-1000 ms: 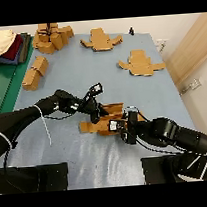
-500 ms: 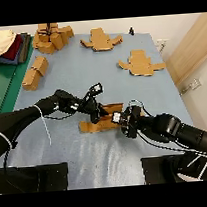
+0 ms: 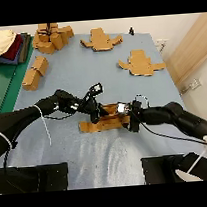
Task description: Fold the box.
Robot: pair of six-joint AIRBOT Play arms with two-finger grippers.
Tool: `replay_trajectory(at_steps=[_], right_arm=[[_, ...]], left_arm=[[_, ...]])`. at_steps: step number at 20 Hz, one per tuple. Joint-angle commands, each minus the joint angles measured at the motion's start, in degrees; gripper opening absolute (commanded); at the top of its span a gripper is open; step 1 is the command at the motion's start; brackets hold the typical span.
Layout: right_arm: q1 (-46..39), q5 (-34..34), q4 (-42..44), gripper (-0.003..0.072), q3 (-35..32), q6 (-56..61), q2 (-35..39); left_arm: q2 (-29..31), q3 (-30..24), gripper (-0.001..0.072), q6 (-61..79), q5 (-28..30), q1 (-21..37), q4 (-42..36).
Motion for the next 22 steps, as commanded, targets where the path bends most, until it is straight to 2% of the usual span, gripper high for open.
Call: replay_trajectory(at_steps=[1, 3, 5, 18, 22], right_arm=[[-5.9, -9.1, 14.7, 0.0713, 3.7, -17.2, -5.5], [-8.3, -13.3, 19.5, 0.0713, 4.7, -22.5, -9.0], [-9.4, -14.5, 20.5, 0.0713, 5.6, -23.0, -12.0], [-9.4, -15.1, 20.3, 0.0709, 6.2, -22.0, -14.1], [-9.4, -11.1, 19.5, 0.0709, 6.6, -22.5, -14.1]], left_arm=[[0.0, 0.0, 0.0014, 0.0, 0.0, 0.0, 0.0], [0.0, 0.0, 0.0014, 0.0, 0.0, 0.0, 0.0], [0.0, 0.0, 0.0014, 0.0, 0.0, 0.0, 0.0], [0.0, 0.0, 0.0014, 0.0, 0.0, 0.0, 0.0], [0.0, 0.0, 0.0014, 0.0, 0.0, 0.0, 0.0]])
